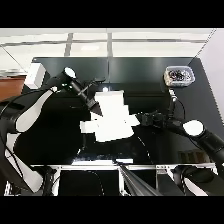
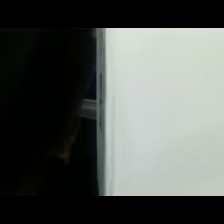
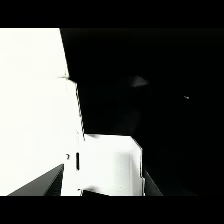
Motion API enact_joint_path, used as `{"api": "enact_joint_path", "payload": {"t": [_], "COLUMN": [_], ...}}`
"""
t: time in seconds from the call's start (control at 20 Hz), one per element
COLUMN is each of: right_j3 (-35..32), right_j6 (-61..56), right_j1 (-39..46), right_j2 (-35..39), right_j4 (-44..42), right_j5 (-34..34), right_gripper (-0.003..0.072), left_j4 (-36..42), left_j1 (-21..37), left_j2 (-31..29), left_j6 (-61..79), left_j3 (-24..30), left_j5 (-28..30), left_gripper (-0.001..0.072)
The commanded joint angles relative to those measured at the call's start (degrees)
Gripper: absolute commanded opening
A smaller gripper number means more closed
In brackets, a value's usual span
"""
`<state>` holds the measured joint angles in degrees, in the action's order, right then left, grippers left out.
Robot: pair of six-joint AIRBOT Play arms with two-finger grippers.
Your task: Fold the box and place the chain.
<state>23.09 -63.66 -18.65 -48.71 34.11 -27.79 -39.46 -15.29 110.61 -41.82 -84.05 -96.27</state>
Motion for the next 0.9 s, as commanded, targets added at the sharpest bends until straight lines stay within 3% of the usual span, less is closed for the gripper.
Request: {"api": "enact_joint_path", "payload": {"t": [0.0,0.1,0.2,0.3,0.35,0.5,0.7,0.75,0.8,0.85], "right_j3": [5.5,10.9,14.4,15.3,15.3,15.2,14.1,13.8,13.6,13.6], "right_j6": [0.6,0.6,0.6,0.6,0.6,1.0,11.3,14.1,16.1,18.0], "right_j1": [0.1,0.1,0.1,0.0,0.0,-0.1,-2.1,-3.0,-3.7,-4.4], "right_j2": [0.0,0.0,0.0,0.0,0.0,0.0,-0.1,-0.2,-0.3,-0.6], "right_j4": [11.8,22.1,29.4,29.7,29.3,27.5,30.2,31.1,31.4,31.2], "right_j5": [-6.2,-12.7,-16.1,-14.2,-12.8,-12.9,-14.2,-14.1,-14.0,-14.0], "right_gripper": [0.0556,0.0555,0.0555,0.0555,0.0554,0.0533,0.0540,0.0595,0.0711,0.0711], "left_j4": [-1.2,-1.9,-1.6,-2.1,-2.1,-3.0,-6.3,-6.6,-6.6,-6.6], "left_j1": [-0.1,-0.2,-0.3,-1.7,-2.5,-5.6,-10.2,-11.0,-11.3,-11.5], "left_j2": [-4.0,-9.8,-18.9,-26.0,-27.6,-26.5,-23.7,-23.2,-22.9,-22.6], "left_j6": [-1.0,0.5,2.8,14.2,22.3,41.0,41.7,41.7,41.7,41.7], "left_j3": [0.0,4.9,14.8,22.8,24.9,26.3,26.3,26.3,26.3,26.3], "left_j5": [0.8,5.0,16.6,25.4,26.5,27.4,40.7,42.7,43.4,43.4], "left_gripper": [0.0022,0.0022,0.0022,0.0026,0.0026,0.0024,0.0023,0.0023,0.0024,0.0024]}}
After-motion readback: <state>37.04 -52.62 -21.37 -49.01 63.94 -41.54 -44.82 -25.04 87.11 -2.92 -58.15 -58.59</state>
